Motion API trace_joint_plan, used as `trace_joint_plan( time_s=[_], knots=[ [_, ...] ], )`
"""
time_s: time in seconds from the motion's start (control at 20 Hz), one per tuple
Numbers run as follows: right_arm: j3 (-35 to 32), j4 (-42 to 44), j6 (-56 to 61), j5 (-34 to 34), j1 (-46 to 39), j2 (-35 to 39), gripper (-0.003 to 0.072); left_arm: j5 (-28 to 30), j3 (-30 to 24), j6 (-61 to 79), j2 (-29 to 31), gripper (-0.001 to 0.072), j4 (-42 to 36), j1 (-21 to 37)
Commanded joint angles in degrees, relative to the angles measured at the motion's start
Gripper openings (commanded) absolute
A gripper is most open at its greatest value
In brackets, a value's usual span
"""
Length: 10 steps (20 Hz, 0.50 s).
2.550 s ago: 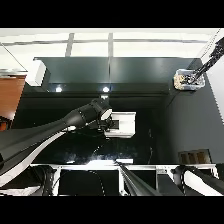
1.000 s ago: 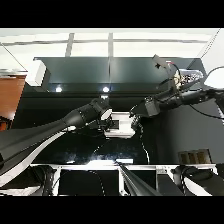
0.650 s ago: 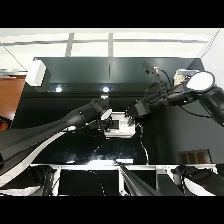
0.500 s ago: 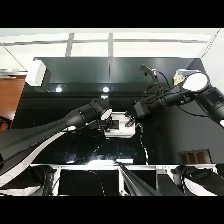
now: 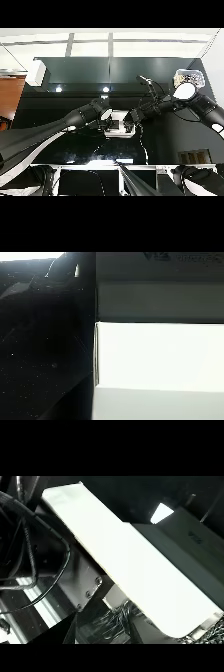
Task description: Fold the box and place the chain.
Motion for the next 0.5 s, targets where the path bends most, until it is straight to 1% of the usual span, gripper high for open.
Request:
trace_joint_plan(
  time_s=[0.0, 0.1, 0.2, 0.25, 0.3, 0.35, 0.45],
  knots=[
    [0.98, -0.20, 0.28, 2.71, -3.76, 0.81, 0.0388, 0.00, -0.02, 0.00, -0.02, 0.0026, 0.00, 0.02],
    [1.99, -1.55, 0.20, 9.18, -10.91, 3.69, 0.0387, 0.02, -0.02, 0.00, -0.02, 0.0026, 0.00, 0.02],
    [1.46, -7.85, -0.24, 13.07, -18.64, 7.85, 0.0386, 0.02, -0.02, 0.00, -0.02, 0.0026, 0.00, 0.02],
    [-0.13, -10.88, -1.66, 13.33, -22.08, 10.23, 0.0386, 0.02, -0.02, 0.00, -0.02, 0.0026, 0.00, 0.02],
    [-2.84, -12.11, -4.20, 11.82, -24.85, 12.44, 0.0386, 0.02, -0.02, 0.00, -0.02, 0.0026, 0.00, 0.02],
    [-6.71, -11.30, -6.88, 8.26, -26.95, 14.49, 0.0386, 0.02, -0.02, 0.00, -0.02, 0.0026, 0.00, 0.02],
    [-15.98, -6.29, -11.41, -1.57, -28.00, 16.06, 0.0390, 0.02, -0.02, 0.00, -0.02, 0.0026, 0.00, 0.02]
  ],
)
